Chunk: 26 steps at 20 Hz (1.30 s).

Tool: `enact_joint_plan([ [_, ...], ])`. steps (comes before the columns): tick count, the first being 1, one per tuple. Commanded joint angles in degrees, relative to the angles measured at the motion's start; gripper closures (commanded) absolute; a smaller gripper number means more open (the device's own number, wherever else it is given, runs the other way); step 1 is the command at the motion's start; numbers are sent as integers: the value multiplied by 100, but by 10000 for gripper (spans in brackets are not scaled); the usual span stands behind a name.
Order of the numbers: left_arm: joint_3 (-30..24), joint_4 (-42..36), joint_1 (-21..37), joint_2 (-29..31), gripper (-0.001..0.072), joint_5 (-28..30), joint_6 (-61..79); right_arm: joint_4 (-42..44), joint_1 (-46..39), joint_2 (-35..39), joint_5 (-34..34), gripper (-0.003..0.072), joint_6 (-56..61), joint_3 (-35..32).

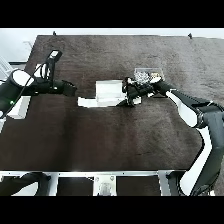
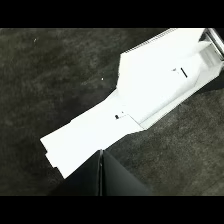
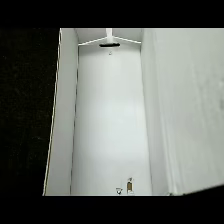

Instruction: Fold the box and place the chain.

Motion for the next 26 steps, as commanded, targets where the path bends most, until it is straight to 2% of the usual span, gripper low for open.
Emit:
enact_joint_plan([
  [1,-107,37,0,39,689,33,-754,2,-2,0,2,100,2,-2],
  [5,-107,153,387,-153,689,-686,-1309,2,-4,0,2,100,2,-2],
  [9,-105,-33,754,-664,688,-925,-1360,2,-4,0,2,100,2,-2],
  [12,-105,-166,798,-1082,688,-835,-1355,2,-4,0,0,100,2,-2],
  [18,-101,-1005,798,-1888,688,-678,-625,2,-4,0,2,100,2,-2],
  [26,-98,-960,798,-2111,688,-195,-601,2,-4,0,2,100,2,-2],
])
